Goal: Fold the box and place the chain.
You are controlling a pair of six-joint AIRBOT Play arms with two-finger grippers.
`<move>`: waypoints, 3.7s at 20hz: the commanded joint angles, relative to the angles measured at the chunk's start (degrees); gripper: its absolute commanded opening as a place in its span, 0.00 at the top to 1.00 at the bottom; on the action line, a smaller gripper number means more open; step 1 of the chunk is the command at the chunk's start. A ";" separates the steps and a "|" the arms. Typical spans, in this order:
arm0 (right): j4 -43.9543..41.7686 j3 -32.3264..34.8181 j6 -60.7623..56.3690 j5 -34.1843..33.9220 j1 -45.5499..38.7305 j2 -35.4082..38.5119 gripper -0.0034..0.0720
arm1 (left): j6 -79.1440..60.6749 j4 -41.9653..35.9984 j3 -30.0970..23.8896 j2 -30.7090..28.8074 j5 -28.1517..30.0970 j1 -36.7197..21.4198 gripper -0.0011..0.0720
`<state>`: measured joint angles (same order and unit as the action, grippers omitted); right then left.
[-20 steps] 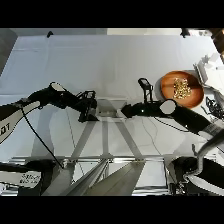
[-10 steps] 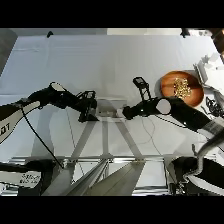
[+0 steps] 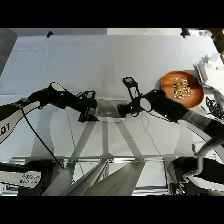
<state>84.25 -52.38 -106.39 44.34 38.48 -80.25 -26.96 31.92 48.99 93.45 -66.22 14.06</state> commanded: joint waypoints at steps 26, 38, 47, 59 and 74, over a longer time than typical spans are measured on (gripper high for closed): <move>9.99 -4.79 -28.79 2.16 6.56 -5.88 0.93 | -0.02 0.02 0.02 -0.02 -0.02 -0.02 0.78; 9.99 -4.79 -12.66 8.20 6.32 10.05 0.23 | -0.02 0.02 0.02 -0.02 0.00 -0.02 0.78; 18.05 -4.76 8.81 11.87 -4.61 27.21 0.24 | -0.02 0.02 0.02 -0.02 -0.02 -0.02 0.78; 14.21 -4.79 9.62 7.04 -43.71 4.66 0.03 | -0.02 0.02 0.02 -0.02 0.00 -0.02 0.78; 9.79 -5.49 3.39 -2.95 -50.97 -8.87 0.87 | -0.02 0.02 0.02 -0.02 -0.02 -0.02 0.78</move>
<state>95.22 -57.93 -102.76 40.88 -12.29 -88.73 -26.96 31.94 48.99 93.45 -66.22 14.06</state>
